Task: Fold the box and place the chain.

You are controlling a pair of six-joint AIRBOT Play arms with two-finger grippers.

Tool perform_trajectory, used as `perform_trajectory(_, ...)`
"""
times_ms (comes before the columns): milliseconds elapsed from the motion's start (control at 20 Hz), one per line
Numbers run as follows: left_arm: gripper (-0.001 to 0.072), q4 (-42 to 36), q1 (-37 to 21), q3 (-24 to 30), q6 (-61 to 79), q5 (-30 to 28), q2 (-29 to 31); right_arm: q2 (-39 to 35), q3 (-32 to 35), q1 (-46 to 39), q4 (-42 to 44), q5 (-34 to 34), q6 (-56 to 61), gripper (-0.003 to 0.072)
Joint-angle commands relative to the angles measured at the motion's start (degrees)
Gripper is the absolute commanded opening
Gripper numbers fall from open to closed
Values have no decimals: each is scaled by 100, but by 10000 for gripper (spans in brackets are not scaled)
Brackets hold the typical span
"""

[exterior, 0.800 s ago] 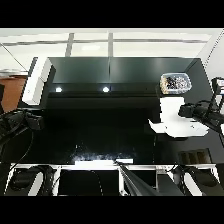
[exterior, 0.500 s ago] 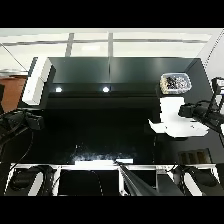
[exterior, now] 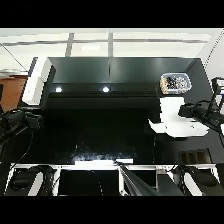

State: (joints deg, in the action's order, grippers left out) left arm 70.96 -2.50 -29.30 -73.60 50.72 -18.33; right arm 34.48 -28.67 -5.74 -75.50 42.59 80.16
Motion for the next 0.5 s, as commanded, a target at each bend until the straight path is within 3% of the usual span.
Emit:
perform_trajectory(0,33,-302,0,4,-11,-472,2,-4,0,2,0,0,0,36)
perform_trajectory(150,34,-404,0,4,-9,-769,-28,-4,0,2,-17,-31,-2,36)
perform_trajectory(300,41,-446,4,7,-13,-673,-203,-4,0,2,-2,-39,0,36)
perform_trajectory(350,182,-485,4,9,-11,-654,-308,-4,0,2,2,-37,0,36)
perform_trajectory(450,705,-505,4,11,-11,-697,-579,-4,0,2,164,-42,24,36)
